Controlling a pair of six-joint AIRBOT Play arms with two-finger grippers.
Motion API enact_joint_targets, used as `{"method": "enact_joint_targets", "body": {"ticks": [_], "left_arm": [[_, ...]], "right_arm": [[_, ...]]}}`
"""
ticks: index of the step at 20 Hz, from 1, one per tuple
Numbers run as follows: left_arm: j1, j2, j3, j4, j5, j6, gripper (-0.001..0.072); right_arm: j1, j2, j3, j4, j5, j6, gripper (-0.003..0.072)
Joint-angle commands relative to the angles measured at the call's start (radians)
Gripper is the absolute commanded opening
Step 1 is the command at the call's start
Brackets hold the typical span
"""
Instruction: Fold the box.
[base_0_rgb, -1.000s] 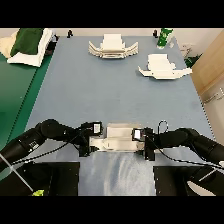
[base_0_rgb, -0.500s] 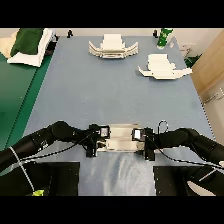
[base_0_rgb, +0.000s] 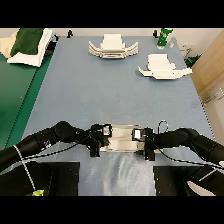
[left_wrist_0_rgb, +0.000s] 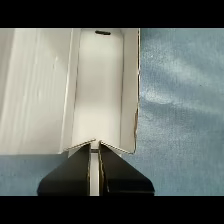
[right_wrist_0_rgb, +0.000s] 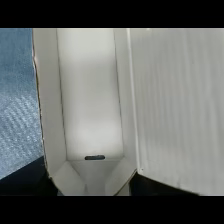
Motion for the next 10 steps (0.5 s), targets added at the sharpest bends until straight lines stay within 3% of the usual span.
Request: {"method": "enact_joint_targets", "body": {"ticks": [1,2,3,4,5,10], "left_arm": [[-0.020,-0.013,0.000,-0.057,0.019,0.035,0.0099],[-0.022,-0.021,0.000,-0.053,0.020,0.035,0.0101],[-0.021,-0.026,0.000,-0.053,0.021,0.035,0.0218],[-0.021,-0.026,0.000,-0.053,0.026,0.034,0.0429],[-0.021,-0.026,0.000,-0.053,0.032,0.029,0.0508],[-0.021,-0.025,0.000,-0.036,0.032,-0.008,0.0510]], "right_arm": [[0.000,0.000,0.000,0.000,0.000,0.000,0.0533],[0.000,0.000,0.000,0.000,0.000,0.000,0.0532],[0.000,0.000,0.000,0.000,0.000,0.000,0.0533],[0.000,0.000,0.000,0.000,0.000,0.000,0.0533],[0.000,0.000,0.000,0.000,0.000,0.000,0.0533],[0.000,0.000,0.000,0.000,0.000,0.000,0.0532]]}}
